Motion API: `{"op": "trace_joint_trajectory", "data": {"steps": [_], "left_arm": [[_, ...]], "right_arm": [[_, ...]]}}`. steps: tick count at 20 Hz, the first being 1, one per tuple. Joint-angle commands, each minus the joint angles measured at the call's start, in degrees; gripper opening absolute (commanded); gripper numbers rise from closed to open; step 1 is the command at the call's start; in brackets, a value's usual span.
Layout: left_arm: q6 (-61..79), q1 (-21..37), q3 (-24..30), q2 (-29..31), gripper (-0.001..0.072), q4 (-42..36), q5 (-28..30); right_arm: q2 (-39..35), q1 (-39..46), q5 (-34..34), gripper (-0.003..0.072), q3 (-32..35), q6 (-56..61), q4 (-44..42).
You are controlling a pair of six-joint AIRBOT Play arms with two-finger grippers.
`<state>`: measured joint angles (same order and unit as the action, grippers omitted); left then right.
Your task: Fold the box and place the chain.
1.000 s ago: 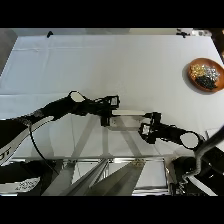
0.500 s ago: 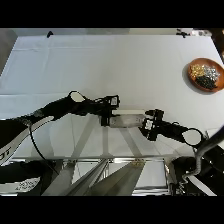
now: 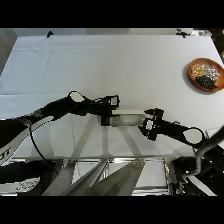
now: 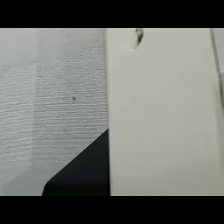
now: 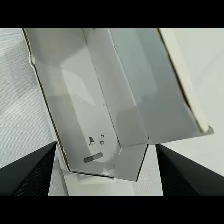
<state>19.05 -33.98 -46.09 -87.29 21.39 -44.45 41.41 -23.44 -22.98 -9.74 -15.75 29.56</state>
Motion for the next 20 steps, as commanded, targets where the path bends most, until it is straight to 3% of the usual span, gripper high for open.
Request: {"op": "trace_joint_trajectory", "data": {"steps": [1,11,20], "left_arm": [[0.02,-0.04,0.0,-0.02,0.0013,-0.04,0.02],[0.02,-0.04,0.0,-0.02,0.0013,-0.04,0.02],[0.02,-0.04,0.0,-0.02,0.0013,-0.04,0.02]], "right_arm": [[0.04,0.02,-0.2,0.0696,-0.07,-4.92,-3.32],[2.45,6.34,-5.14,0.0694,-0.07,-5.03,-2.43],[4.94,6.43,-6.27,0.0692,-0.57,-10.99,-5.46]]}}
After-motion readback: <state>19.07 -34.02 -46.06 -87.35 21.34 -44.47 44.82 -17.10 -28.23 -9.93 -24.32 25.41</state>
